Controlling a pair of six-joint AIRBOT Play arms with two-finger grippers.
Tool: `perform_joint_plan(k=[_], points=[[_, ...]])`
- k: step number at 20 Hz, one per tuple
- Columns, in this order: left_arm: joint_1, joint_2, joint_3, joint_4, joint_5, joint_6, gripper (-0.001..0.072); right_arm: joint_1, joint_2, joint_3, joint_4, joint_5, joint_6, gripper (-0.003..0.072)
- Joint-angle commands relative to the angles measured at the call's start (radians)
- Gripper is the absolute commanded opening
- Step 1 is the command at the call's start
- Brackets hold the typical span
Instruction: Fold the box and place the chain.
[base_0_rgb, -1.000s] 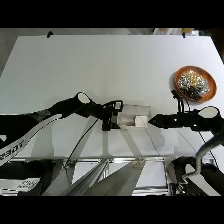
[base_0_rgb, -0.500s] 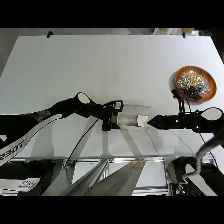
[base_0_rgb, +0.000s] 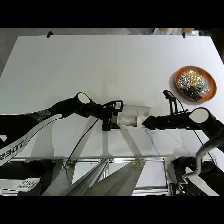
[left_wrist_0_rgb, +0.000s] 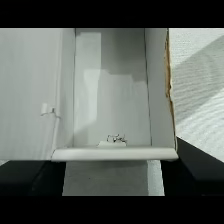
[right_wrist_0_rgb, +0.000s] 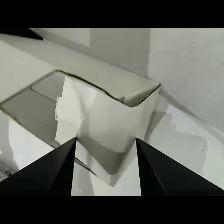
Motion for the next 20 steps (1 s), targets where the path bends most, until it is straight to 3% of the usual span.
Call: perform_joint_plan(k=[1, 12, 15, 20], points=[[0.001, 0.001, 0.001, 0.000, -0.003, 0.000, 0.0273, 0.108, -0.045, 0.043, -0.106, -0.083, 0.219, 0.0413], [0.001, 0.001, 0.001, 0.000, -0.003, 0.000, 0.0273, 0.348, -0.256, 0.241, -0.556, -0.045, 0.750, 0.0386], [0.001, 0.001, 0.001, 0.000, -0.003, 0.000, 0.0273, 0.390, -0.299, 0.287, -0.649, 0.022, 0.813, 0.0284], [0.001, 0.001, 0.001, 0.000, -0.003, 0.000, 0.0273, 0.405, -0.314, 0.287, -0.671, 0.054, 0.850, 0.0120]])
